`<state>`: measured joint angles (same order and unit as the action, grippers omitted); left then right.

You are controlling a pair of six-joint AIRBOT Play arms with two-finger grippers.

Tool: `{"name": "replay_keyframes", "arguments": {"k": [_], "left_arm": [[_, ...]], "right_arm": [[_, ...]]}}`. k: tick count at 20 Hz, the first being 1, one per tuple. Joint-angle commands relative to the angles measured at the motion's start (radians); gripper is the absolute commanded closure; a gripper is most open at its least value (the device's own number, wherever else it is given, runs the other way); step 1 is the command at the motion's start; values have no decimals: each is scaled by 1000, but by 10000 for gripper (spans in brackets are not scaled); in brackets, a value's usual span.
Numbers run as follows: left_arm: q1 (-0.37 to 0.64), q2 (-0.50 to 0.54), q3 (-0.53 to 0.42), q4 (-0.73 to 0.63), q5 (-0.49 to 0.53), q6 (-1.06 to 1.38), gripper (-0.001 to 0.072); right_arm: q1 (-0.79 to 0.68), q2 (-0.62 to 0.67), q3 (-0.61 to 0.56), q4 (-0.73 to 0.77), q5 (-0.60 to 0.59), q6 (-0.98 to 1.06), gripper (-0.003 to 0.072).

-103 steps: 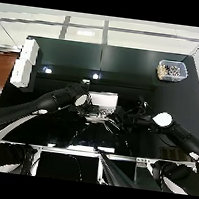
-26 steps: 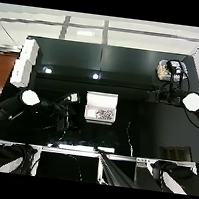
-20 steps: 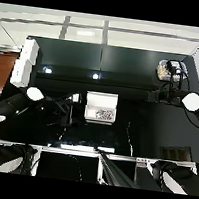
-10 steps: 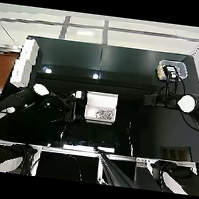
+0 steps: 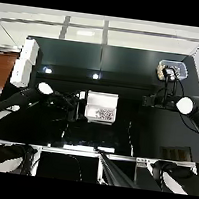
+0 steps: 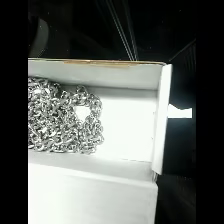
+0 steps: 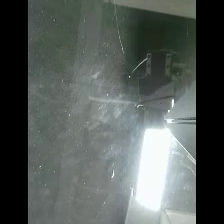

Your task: Fold the box and place the chain.

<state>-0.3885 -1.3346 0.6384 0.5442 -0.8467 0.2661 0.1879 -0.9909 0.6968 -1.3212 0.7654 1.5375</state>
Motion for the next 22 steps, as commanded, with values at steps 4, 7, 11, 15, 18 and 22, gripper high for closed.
{"name": "replay_keyframes", "arguments": {"k": [4,7,11,15,18,22], "left_arm": [[-29,-2,3,28,9,8,124],[-42,-2,3,29,16,8,367],[-47,-2,2,28,29,0,376],[-47,-2,2,28,32,-2,375],[-47,-2,2,28,32,-2,375],[-47,-2,2,28,34,-4,375]], "right_arm": [[1,-1,-1,40,-11,0,672],[1,-1,-1,77,-13,0,671],[4,-2,-1,319,-116,-2,168],[96,-79,43,525,-238,-81,73],[161,-233,154,525,-172,-116,73],[207,-296,208,560,-20,-582,272]]}}
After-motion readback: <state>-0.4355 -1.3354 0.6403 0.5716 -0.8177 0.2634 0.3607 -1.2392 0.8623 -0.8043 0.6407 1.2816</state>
